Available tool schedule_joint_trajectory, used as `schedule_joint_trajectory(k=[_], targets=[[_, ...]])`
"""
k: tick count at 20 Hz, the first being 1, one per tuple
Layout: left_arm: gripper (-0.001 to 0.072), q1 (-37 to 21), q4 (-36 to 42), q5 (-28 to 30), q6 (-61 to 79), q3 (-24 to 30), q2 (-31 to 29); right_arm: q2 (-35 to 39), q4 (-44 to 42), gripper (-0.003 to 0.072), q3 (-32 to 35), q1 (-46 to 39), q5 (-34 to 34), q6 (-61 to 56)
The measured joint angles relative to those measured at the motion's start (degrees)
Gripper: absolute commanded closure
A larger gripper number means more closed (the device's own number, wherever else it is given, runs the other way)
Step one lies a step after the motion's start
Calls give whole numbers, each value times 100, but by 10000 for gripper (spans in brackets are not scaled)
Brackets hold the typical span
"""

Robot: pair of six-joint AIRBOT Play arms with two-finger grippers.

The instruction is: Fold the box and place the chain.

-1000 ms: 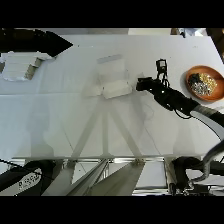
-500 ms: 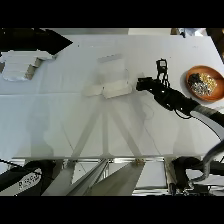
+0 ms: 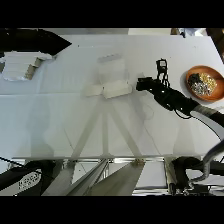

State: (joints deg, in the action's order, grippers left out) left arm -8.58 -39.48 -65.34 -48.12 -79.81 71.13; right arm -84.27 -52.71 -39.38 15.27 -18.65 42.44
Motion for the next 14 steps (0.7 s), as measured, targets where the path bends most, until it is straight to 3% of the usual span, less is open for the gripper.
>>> schedule_joint_trajectory(k=[2,5,6,8,14], targets=[[299,74,-70,-37,173,0,166,0,0,669,0,0,2,0],[288,223,-103,-66,319,0,623,0,0,669,0,0,0,0],[247,269,-87,-103,343,0,835,0,0,669,0,0,2,0],[21,328,66,-205,313,-4,1364,0,0,669,0,-2,2,2],[8,463,785,-426,-44,-328,2922,0,0,669,0,0,2,2]])
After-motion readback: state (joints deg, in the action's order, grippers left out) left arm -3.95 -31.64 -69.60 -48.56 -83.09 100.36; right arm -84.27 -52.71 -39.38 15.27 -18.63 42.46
